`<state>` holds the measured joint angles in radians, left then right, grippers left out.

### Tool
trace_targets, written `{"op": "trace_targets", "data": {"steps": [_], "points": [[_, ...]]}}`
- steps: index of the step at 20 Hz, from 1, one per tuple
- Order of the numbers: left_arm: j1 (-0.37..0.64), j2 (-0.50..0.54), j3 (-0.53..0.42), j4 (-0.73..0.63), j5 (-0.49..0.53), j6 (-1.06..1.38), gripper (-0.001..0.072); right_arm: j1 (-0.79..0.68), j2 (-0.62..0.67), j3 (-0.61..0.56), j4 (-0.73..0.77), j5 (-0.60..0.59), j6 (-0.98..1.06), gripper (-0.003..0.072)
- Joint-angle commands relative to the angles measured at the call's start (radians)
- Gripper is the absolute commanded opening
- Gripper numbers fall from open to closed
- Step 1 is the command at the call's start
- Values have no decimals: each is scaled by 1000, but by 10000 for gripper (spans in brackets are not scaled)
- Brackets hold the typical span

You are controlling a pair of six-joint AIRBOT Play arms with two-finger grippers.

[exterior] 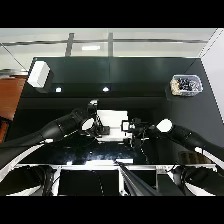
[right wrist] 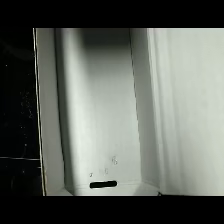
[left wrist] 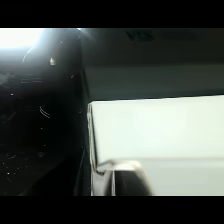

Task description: Fold the box and place the chain.

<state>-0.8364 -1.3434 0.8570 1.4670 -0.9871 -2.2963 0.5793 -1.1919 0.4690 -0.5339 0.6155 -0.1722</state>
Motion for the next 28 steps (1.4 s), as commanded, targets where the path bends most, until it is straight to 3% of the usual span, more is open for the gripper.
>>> {"op": "trace_targets", "data": {"steps": [1,11,28], "points": [[-1,-3,1,14,5,-17,226,1,0,0,0,0,0,310],[-1,-63,56,18,-15,-15,227,1,0,0,0,0,0,310],[8,-32,57,44,-74,-13,228,1,0,0,0,0,0,310]]}}
